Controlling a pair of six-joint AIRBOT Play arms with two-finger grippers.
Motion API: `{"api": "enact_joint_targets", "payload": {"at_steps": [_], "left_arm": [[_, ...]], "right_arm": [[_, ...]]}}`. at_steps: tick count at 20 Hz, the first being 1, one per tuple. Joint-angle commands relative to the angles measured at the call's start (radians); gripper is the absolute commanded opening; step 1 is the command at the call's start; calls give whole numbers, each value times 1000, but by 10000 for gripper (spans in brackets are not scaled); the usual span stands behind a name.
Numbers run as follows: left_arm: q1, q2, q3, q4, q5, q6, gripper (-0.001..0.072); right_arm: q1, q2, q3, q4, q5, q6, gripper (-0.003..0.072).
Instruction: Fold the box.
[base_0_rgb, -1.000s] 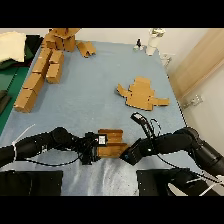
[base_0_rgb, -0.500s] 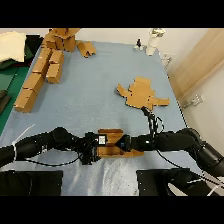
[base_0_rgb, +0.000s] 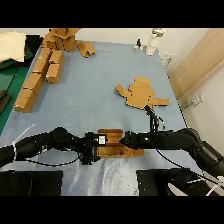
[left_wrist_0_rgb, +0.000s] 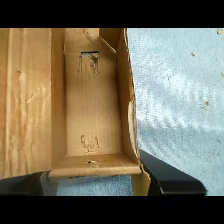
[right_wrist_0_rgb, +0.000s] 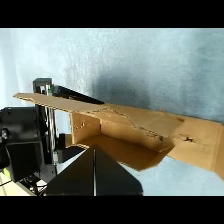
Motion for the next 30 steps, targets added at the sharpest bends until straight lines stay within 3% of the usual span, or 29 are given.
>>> {"api": "enact_joint_targets", "payload": {"at_steps": [1, 3, 9, 14, 21, 24, 27, 30], "left_arm": [[0, 0, 0, 0, 0, 0, 560], [0, 0, 0, 0, 0, 0, 560], [0, 0, 0, 0, 0, 0, 560], [0, 0, 0, 0, 0, 0, 560], [0, 0, 0, 0, 0, 0, 560], [0, 0, 0, 0, 0, 0, 560], [0, 0, 0, 0, 0, 0, 559], [0, 0, 0, 0, 0, 0, 560]], "right_arm": [[0, -58, 1, 38, 66, -67, 3], [0, -159, 15, 105, 84, -185, 3], [0, -433, 151, 98, 98, -434, 2], [2, -550, 151, 95, 69, -539, 2], [-1, -533, 175, 34, 65, -616, 2], [-1, -438, 227, -175, 54, -584, 2], [0, -297, 250, -425, -29, -474, 2], [0, -185, 230, -482, -196, -462, 2]]}}
